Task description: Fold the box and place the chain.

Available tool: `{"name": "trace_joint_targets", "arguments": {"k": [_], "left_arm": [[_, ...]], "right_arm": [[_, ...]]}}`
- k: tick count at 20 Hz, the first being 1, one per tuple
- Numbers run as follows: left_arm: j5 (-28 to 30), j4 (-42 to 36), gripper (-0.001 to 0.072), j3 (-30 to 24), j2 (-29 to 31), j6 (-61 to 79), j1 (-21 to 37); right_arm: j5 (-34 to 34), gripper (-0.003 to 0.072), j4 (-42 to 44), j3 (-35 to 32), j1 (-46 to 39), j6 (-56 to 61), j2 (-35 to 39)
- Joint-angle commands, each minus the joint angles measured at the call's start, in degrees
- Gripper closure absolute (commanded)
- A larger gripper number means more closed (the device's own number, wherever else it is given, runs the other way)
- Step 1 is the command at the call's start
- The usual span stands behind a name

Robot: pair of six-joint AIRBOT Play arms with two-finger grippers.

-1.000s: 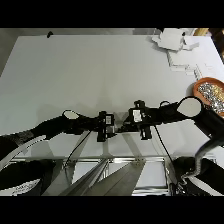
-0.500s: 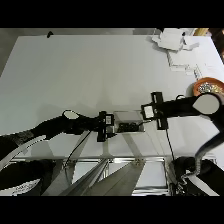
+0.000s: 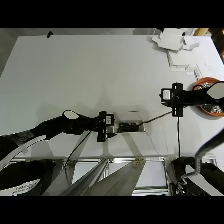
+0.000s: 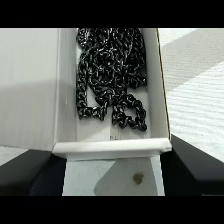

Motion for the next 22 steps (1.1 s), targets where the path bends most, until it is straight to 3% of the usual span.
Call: {"name": "trace_joint_targets", "arguments": {"k": [1, 9, 22], "left_arm": [[0.0, 0.0, 0.0569, 0.0, 0.0, 0.0, 0.0], [0.0, 0.0, 0.0569, 0.0, 0.0, 0.0, 0.0], [0.0, 0.0, 0.0569, 0.0, 0.0, 0.0, 0.0]], "right_arm": [[-0.7, 0.055, -0.6, 0.0, -1.2, -3.1, -7.2], [1.9, 0.0551, -5.1, -0.2, -1.2, -3.3, -15.7], [1.8, 0.0552, -6.3, -3.1, -1.2, -3.7, -16.1]]}}
